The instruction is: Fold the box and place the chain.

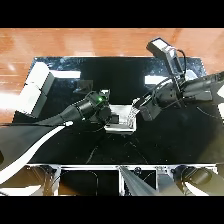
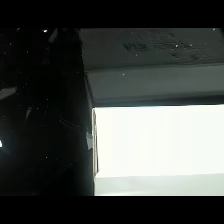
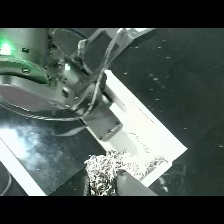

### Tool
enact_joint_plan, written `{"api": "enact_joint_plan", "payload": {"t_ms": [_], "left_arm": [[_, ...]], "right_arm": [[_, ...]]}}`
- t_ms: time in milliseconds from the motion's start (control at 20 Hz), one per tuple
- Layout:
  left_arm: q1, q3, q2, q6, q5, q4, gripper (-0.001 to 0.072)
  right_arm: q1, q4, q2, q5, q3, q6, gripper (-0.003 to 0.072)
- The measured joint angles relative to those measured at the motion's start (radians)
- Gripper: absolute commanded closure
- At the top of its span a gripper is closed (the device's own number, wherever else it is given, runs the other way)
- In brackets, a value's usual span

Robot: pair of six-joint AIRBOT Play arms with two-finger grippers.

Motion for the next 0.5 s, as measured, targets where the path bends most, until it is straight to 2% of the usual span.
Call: {"api": "enact_joint_plan", "payload": {"t_ms": [200, 500], "left_arm": [[0.0, 0.0, 0.0, 0.0, 0.0, 0.0, 0.0692], [0.0, 0.0, 0.0, 0.0, 0.0, 0.0, 0.0692]], "right_arm": [[0.0, 0.002, -0.02, -0.022, -0.039, 0.0, 0.0662], [-0.004, 0.001, -0.067, -0.121, -0.18, 0.004, 0.0662]]}}
